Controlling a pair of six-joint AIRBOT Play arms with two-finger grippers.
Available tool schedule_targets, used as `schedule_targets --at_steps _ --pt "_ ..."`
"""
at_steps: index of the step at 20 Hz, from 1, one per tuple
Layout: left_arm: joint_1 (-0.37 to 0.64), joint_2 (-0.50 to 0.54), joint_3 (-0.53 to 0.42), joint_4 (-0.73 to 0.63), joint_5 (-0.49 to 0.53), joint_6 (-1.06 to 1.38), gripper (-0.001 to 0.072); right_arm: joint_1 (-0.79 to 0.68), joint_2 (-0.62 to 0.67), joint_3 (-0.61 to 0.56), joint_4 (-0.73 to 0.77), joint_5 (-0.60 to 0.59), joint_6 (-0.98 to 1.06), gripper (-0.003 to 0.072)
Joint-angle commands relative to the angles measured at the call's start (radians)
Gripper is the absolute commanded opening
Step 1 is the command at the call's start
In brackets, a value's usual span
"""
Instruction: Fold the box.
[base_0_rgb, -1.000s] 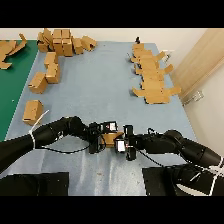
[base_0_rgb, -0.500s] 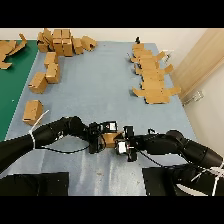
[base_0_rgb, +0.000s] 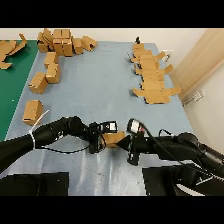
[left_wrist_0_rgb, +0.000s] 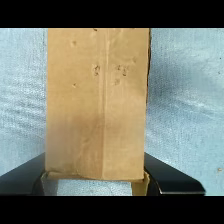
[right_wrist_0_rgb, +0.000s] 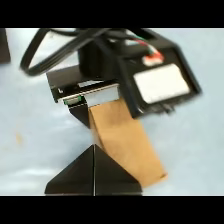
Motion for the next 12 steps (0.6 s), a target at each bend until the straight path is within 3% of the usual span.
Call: schedule_targets --at_steps 1,6,9,12 --pt "-0.001 0.000 0.001 0.000 0.001 0.000 0.0519 0.001 0.082 -0.066 0.099 -0.054 0.757 0.0001" --pt "-0.001 0.000 0.001 0.000 0.001 0.000 0.0519 0.002 0.153 -0.297 0.622 0.212 0.628 0.0000" --pt "-0.001 0.000 0.001 0.000 0.001 0.000 0.0520 0.002 0.117 -0.297 0.634 0.348 0.641 0.0000" --pt "-0.001 0.000 0.001 0.000 0.001 0.000 0.0519 0.002 0.042 -0.269 0.633 0.383 0.635 0.0000"
